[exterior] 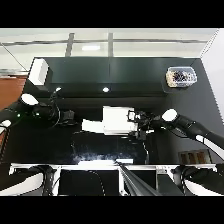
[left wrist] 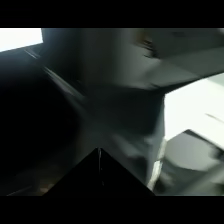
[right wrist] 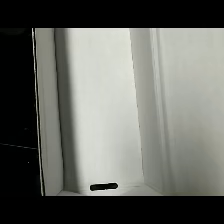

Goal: Fold the box and place the chain.

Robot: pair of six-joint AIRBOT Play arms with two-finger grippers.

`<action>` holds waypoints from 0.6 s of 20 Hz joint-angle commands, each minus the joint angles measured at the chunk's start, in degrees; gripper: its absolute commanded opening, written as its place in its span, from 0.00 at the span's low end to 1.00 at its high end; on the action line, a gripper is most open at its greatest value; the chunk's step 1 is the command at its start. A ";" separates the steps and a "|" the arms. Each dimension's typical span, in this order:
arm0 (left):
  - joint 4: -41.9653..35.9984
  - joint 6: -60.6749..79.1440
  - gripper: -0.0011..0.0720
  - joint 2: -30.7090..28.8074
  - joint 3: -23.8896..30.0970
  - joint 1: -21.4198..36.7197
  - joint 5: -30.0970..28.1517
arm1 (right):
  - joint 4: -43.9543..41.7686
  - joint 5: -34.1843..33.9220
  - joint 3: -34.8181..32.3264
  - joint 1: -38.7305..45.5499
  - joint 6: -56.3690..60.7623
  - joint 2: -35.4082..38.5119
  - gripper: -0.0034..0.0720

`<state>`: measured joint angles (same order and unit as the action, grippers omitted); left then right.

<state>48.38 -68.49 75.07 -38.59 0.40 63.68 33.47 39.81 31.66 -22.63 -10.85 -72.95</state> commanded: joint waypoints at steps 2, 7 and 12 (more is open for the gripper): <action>-13.73 2.36 0.05 6.84 1.60 -2.40 1.68 | 0.00 0.04 0.00 0.00 0.00 0.04 0.29; -16.31 5.60 0.05 7.87 1.57 -6.93 1.20 | -0.02 0.02 0.00 0.00 0.00 0.04 0.29; -19.82 11.58 0.06 7.26 1.27 -6.54 2.84 | -0.02 0.02 0.00 0.00 0.00 0.04 0.29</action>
